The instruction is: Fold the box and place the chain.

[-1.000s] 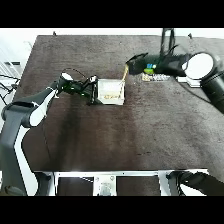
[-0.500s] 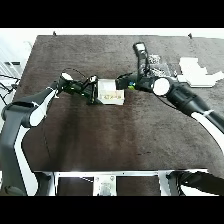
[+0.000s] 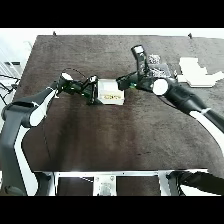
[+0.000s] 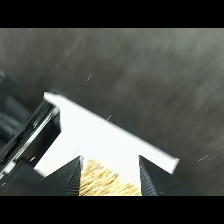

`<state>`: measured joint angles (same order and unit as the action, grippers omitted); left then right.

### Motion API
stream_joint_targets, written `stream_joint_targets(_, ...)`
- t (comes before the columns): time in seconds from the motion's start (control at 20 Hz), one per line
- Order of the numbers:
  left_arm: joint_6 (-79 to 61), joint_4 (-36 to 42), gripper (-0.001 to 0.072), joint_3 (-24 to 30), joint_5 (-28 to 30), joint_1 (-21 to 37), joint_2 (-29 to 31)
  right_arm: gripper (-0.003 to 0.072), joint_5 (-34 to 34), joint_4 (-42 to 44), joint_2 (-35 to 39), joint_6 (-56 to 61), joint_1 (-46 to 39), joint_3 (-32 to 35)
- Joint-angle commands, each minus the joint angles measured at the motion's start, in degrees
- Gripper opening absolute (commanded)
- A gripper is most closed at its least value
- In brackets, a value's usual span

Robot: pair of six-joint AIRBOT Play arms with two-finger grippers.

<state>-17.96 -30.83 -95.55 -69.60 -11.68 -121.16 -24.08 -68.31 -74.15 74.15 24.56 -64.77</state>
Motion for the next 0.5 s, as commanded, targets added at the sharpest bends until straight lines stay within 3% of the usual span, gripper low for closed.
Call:
stream_joint_targets(0.0, -0.02, 0.0, 0.0423, 0.02, 0.02, 0.0, -0.02, 0.0453, 2.12, -1.62, 6.82, -6.12, -3.63, -0.04)
stream_joint_targets(0.15, -0.02, 0.0, 0.0423, 0.0, 0.02, 0.02, -0.02, 0.0455, 2.03, -0.15, 5.75, -9.79, -10.58, -2.29)
stream_joint_targets(0.25, -0.02, 0.0, 0.0423, 0.0, 0.02, 0.0, -0.02, 0.0439, -2.82, 6.29, 1.38, -18.62, -14.62, -6.29)
stream_joint_targets(0.3, -0.02, 0.0, 0.0423, 0.02, 0.0, 0.0, -0.02, 0.0402, -6.29, 11.34, -1.22, -24.96, -15.93, -8.57)
stream_joint_targets(0.45, -0.02, 0.0, 0.0423, 0.0, 0.02, 0.0, -0.02, 0.0193, -17.77, 24.37, -9.7, -40.83, -18.25, -14.75)
